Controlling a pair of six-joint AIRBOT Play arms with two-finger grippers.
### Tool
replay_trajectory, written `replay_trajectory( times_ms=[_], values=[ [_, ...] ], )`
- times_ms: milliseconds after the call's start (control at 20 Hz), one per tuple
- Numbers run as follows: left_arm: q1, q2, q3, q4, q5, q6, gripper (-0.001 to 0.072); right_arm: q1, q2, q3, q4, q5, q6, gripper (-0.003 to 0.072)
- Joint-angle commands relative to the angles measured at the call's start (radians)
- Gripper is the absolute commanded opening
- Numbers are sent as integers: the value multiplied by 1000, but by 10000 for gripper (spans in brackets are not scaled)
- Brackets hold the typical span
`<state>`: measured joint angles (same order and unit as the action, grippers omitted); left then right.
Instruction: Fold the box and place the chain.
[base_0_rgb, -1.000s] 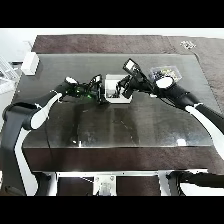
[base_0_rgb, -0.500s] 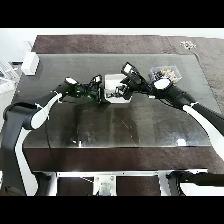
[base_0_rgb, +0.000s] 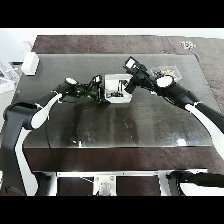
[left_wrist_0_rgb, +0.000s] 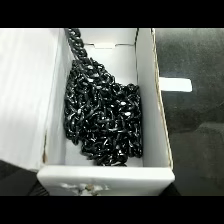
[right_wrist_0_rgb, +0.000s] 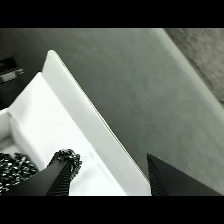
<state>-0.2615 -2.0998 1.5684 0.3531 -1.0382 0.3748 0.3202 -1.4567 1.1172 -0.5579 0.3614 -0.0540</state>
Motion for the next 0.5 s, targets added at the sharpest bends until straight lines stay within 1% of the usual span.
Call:
replay_trajectory(
  times_ms=[0,50,200,250,350,450],
  values=[
    [0,-1,0,4,6,0,484,9,-2,1,-142,102,-30,574],
    [0,-1,0,4,6,0,484,9,-7,2,-207,102,-29,575],
    [0,-1,0,4,6,0,484,10,-11,1,-233,173,-66,574],
    [0,-1,0,4,6,0,484,10,-18,1,-273,187,-83,574],
    [0,-1,0,5,6,0,484,2,-25,2,-356,178,-98,574],
    [0,-1,0,4,7,0,484,3,-25,2,-387,179,-225,574]
  ],
)
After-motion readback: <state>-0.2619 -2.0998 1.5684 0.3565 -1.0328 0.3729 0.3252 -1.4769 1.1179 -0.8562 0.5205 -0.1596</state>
